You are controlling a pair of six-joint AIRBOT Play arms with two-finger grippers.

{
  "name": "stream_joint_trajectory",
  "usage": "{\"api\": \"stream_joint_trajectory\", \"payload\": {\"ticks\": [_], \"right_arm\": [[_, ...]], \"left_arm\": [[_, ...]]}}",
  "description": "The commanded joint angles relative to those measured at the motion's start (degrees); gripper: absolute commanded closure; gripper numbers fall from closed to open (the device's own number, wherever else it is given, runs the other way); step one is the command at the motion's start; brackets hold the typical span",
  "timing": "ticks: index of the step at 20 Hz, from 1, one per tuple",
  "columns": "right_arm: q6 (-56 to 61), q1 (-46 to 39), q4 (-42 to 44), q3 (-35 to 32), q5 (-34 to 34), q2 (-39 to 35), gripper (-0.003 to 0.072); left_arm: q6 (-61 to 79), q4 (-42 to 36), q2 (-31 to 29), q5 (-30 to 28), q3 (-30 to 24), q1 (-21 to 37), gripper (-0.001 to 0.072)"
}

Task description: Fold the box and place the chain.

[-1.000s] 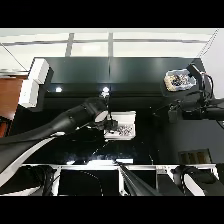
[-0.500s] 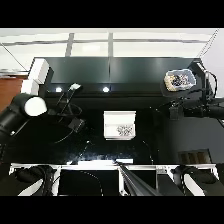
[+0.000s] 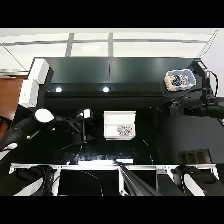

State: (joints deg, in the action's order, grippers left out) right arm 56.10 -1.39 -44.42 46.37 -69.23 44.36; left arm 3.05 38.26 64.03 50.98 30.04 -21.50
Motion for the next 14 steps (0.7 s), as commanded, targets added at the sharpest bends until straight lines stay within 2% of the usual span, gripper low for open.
{"api": "stream_joint_trajectory", "payload": {"ticks": [1,2,7,12,14], "right_arm": [[0.0,0.0,-0.1,0.0,0.3,-0.1,0.0294],[0.0,0.0,-0.1,0.0,0.3,-0.1,0.0294],[0.0,0.0,-0.1,0.0,0.3,0.0,0.0294],[0.0,0.0,-0.1,0.0,0.3,0.0,0.0294],[0.0,0.0,-0.1,0.0,0.3,-0.1,0.0294]], "left_arm": [[11.8,-15.3,7.0,-3.4,0.8,-1.9,0.0000],[14.3,-18.2,8.5,-2.8,1.1,-2.0,0.0000],[14.5,-16.2,9.7,-1.5,2.9,-2.4,0.0001],[12.7,-12.4,10.2,-1.5,3.2,-3.8,0.0000],[9.8,-7.8,10.2,-1.8,3.2,-3.8,0.0001]]}}
